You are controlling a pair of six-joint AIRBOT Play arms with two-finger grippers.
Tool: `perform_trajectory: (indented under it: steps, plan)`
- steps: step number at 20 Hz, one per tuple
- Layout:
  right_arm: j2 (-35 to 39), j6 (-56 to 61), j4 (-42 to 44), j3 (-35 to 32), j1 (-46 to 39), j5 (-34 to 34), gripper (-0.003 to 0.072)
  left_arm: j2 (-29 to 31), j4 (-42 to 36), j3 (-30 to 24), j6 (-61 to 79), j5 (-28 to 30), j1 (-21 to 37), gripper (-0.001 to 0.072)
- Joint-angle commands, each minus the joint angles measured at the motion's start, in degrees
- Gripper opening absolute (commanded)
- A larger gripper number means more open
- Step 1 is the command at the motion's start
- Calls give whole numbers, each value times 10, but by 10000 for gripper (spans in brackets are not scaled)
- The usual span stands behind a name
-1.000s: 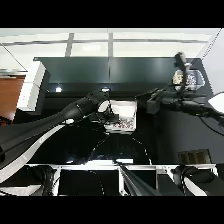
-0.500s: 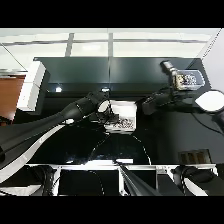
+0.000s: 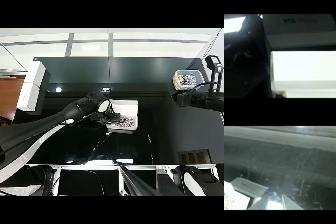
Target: Fold the box and place the chain.
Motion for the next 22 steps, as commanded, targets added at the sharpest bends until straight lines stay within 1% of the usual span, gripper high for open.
perform_trajectory:
  steps: [1, 6, 7, 8, 9, 10, 12, 14, 16, 17, 18, 19, 20, 21, 22]
  plan:
    - [3, 3, -2, -2, -15, 4, 211, 1, -1, 1, -44, 3, -1, 30]
    - [3, 3, -3, -11, -15, 2, 211, 1, 33, 14, -126, -1, -19, 32]
    - [3, 3, -3, -12, -15, 1, 211, 1, 32, 21, -127, -1, -19, 118]
    - [3, 3, -2, -12, -15, -1, 211, 1, 36, 33, -126, -13, -19, 345]
    - [3, 3, -3, -12, -15, -3, 211, 3, 49, 45, -122, -32, -19, 550]
    - [3, 3, -3, -12, -15, -5, 211, 10, 70, 57, -98, -54, -19, 584]
    - [3, 3, -4, -12, -15, -5, 211, 46, 98, 64, -23, -68, -19, 582]
    - [3, 3, -4, -12, -15, -6, 211, 102, 146, 52, 46, -93, -19, 582]
    - [3, 3, -5, -12, -15, -6, 211, 165, 227, 2, 73, -132, -7, 581]
    - [3, 3, -5, -12, -15, -7, 211, 199, 239, -39, 85, -130, 11, 580]
    - [3, 3, -5, -12, -15, -7, 211, 236, 234, -91, 99, -112, 41, 574]
    - [2, 3, -5, -12, -15, -7, 211, 273, 223, -149, 123, -59, 70, 489]
    - [3, 3, -4, -12, -15, -6, 211, 306, 177, -208, 171, 30, 93, 422]
    - [2, 3, -4, -12, -15, -6, 211, 334, 90, -267, 247, 125, 112, 408]
    - [3, 3, -3, -12, -15, -6, 211, 348, 1, -309, 329, 184, 123, 408]
